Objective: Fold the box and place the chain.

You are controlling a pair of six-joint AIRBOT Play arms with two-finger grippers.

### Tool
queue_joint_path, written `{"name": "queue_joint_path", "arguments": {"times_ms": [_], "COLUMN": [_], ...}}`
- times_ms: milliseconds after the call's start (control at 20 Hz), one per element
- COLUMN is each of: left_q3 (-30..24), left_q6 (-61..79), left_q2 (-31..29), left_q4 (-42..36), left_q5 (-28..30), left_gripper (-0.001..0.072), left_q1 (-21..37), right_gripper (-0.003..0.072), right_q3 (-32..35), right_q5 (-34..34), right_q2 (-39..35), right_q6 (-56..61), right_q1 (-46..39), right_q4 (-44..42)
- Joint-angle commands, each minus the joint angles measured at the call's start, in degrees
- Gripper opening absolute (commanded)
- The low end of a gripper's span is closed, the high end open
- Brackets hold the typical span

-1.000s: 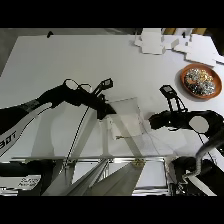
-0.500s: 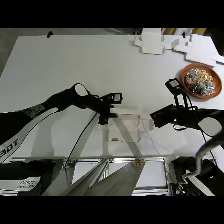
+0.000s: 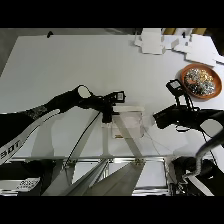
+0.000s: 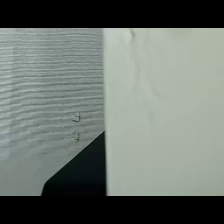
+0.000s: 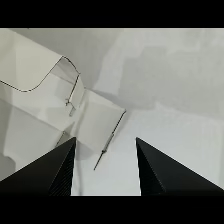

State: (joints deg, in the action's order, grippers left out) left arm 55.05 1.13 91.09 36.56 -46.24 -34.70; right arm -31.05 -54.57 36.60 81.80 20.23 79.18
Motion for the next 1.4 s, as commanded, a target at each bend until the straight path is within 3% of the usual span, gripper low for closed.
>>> {"name": "queue_joint_path", "arguments": {"times_ms": [0,300,350,450,550,600,800,950,1050,1100,1200,1250,1350], "left_q3": [0.0,0.0,0.0,0.0,0.0,0.0,0.0,0.0,0.0,0.0,0.0,0.0,0.0], "left_q6": [-0.3,-0.3,-0.3,-0.3,-0.3,-0.3,-0.3,-0.3,-0.3,-0.3,-0.3,-0.3,-0.3], "left_q2": [0.0,0.0,0.0,0.0,0.0,0.0,0.0,0.0,0.0,0.0,0.0,0.0,0.0], "left_q4": [0.4,0.3,0.3,0.3,0.3,0.3,0.3,0.3,0.3,0.3,0.3,0.3,0.3], "left_q5": [0.5,-1.3,-1.3,-1.3,-1.3,-1.3,-1.3,-1.4,-1.5,-1.6,-1.6,-1.6,-1.6], "left_gripper": [0.0001,0.001,0.001,0.001,0.001,0.001,0.001,0.001,0.001,0.001,0.001,0.001,0.001], "left_q1": [0.0,0.0,0.0,0.0,0.0,0.0,0.0,0.0,0.0,0.0,0.0,0.0,0.0], "right_gripper": [0.0416,0.0403,0.0366,0.017,0.0044,0.0017,0.0017,0.0017,0.0018,0.0047,0.0472,0.0584,0.0595], "right_q3": [0.0,0.0,0.0,0.0,0.0,0.0,0.0,0.9,3.3,5.0,8.0,9.6,12.9], "right_q5": [-0.1,-0.9,-1.9,-4.1,-5.3,-6.1,-11.0,-10.3,-6.5,-3.6,1.7,4.9,11.8], "right_q2": [0.0,0.0,0.0,0.0,0.0,0.0,0.2,0.5,0.4,0.4,0.4,0.4,0.4], "right_q6": [-0.2,-3.3,-5.2,-11.2,-20.1,-25.2,-37.6,-45.5,-49.8,-52.5,-59.1,-59.8,-60.2], "right_q1": [0.1,0.1,0.1,0.1,0.1,0.1,0.9,3.7,5.1,6.3,9.3,11.2,14.6], "right_q4": [0.6,0.0,-0.9,-4.6,-9.4,-11.9,-17.3,-17.5,-15.7,-14.2,-11.5,-10.4,-9.4]}}
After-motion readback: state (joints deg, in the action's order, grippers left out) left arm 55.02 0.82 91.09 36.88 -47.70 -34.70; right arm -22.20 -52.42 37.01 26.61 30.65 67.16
